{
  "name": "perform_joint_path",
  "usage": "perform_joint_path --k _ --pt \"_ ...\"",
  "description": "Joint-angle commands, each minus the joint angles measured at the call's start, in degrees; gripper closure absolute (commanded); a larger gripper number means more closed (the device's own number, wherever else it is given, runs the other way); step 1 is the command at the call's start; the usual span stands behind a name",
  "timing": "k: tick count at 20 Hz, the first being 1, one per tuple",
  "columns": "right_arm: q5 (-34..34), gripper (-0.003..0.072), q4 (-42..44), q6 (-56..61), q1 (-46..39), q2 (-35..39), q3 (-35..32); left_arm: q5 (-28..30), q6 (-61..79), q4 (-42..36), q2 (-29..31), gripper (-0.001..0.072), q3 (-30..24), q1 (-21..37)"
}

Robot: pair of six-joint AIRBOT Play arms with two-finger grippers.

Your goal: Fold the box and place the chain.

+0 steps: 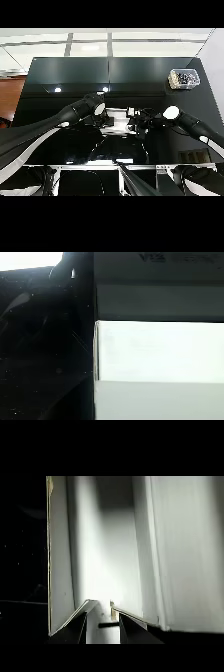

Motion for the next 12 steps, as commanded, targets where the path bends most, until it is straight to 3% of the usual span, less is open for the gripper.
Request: perform_joint_path --k 1,11,12 --pt "-0.83 0.0454 4.61 -1.53 0.70 -2.47 0.02 2.08 -0.15 -0.22 -0.02 0.0685 0.02 -0.20" --pt "-0.55 0.0453 4.87 -1.22 0.81 -2.86 0.00 1.25 -0.17 -1.81 -0.02 0.0684 0.00 -0.17" --pt "-0.76 0.0400 4.90 -1.22 0.81 -2.86 0.00 1.25 -0.17 -1.81 -0.02 0.0684 0.00 -0.17"
